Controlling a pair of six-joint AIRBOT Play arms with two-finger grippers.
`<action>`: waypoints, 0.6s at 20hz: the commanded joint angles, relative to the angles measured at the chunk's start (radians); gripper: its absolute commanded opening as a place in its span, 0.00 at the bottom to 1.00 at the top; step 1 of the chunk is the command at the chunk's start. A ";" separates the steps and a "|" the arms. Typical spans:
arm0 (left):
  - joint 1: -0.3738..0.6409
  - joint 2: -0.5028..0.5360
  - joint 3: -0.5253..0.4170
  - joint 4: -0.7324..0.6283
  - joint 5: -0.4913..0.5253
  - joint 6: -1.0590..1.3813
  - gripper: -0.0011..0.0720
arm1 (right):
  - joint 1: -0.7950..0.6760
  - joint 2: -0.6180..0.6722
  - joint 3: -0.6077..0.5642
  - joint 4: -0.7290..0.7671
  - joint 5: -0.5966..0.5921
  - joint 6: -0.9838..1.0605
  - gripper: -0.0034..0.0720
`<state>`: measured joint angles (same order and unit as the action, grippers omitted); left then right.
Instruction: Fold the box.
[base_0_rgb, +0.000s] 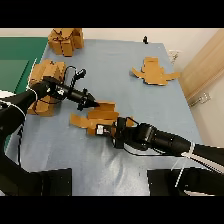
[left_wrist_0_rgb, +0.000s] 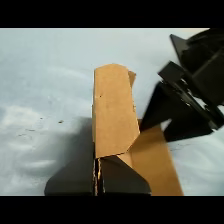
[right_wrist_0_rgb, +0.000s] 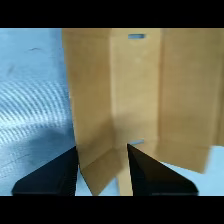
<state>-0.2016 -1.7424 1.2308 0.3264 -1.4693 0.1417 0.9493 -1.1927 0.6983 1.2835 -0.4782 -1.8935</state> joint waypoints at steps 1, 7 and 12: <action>0.017 0.000 0.000 0.004 -0.147 -0.021 0.03 | -0.002 0.021 0.027 -0.156 -0.020 0.185 0.67; 0.028 -0.001 0.000 0.037 -0.251 -0.064 0.03 | -0.002 0.021 0.027 -0.163 -0.074 0.254 0.85; 0.028 -0.001 0.000 0.039 -0.216 -0.063 0.03 | -0.002 0.021 0.028 -0.229 -0.020 0.255 0.85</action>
<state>-0.1738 -1.7428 1.2316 0.3561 -1.6939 0.0814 0.9474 -1.1725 0.7246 1.0874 -0.5270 -1.6516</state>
